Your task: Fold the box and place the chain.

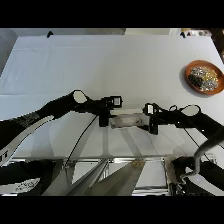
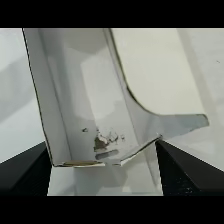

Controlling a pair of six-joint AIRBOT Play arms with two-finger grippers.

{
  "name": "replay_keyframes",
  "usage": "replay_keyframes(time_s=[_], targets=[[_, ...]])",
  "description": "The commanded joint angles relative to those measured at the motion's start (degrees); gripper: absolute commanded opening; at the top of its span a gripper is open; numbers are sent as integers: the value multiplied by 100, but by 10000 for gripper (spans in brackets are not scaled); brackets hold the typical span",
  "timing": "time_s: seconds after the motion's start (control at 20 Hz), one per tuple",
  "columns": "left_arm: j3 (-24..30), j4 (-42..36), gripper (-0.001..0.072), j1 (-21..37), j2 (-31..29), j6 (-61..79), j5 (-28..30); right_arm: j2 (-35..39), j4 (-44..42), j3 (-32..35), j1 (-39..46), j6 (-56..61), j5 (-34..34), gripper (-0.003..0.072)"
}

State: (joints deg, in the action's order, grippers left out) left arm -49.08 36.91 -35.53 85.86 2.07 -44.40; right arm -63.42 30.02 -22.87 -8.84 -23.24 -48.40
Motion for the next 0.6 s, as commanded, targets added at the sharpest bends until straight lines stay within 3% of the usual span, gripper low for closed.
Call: replay_keyframes(time_s=[0.0,0.2,0.35,0.55], targets=[[2,0,11,-4,2,0,0,-153,46,-57,26,-103,-352,666],[2,0,11,-4,2,0,0,-286,140,-57,-26,-133,-341,654],[2,0,11,-4,2,0,0,-520,55,-57,-205,-282,-319,595],[2,0,11,-4,2,0,0,-566,24,-59,-223,-280,-232,592]])
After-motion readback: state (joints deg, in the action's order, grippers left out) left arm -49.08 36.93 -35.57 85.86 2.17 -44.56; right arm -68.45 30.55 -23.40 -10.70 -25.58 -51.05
